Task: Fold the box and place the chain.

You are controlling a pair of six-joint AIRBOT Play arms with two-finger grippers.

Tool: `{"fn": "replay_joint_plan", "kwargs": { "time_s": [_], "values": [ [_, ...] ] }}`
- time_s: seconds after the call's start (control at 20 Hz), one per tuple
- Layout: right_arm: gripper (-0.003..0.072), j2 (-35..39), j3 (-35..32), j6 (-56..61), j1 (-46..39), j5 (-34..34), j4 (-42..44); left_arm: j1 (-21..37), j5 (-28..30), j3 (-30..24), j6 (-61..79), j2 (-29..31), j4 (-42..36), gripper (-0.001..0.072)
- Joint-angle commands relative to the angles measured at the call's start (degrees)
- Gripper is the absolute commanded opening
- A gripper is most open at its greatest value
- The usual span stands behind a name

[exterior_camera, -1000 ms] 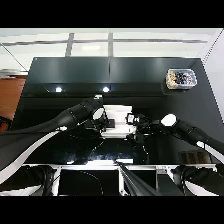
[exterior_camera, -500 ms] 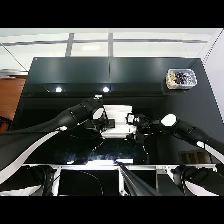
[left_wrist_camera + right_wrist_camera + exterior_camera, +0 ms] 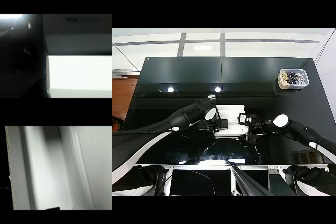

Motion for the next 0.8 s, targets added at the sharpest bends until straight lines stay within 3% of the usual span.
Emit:
{"fn": "replay_joint_plan", "kwargs": {
  "time_s": [0.0,0.25,0.5,0.6,0.75],
  "values": [
    [0.0696,2.89,0.07,2.78,-0.13,0.15,-3.37,0.04,-0.70,0.04,0.15,0.04,0.68,0.0027],
    [0.0695,8.72,0.07,2.78,-0.13,2.60,-10.14,0.04,-1.99,0.07,1.64,0.13,1.18,0.0026],
    [0.0693,8.76,0.07,1.84,-0.07,5.53,-12.85,0.00,-3.04,0.07,1.66,0.13,3.91,0.0027],
    [0.0578,8.70,0.07,1.62,-0.07,5.16,-12.83,0.00,-2.99,0.04,1.66,0.13,3.93,0.0027],
    [0.0577,8.52,0.04,-0.07,-0.04,4.42,-10.43,0.00,-2.80,0.04,1.66,0.13,3.93,0.0027]
  ]
}}
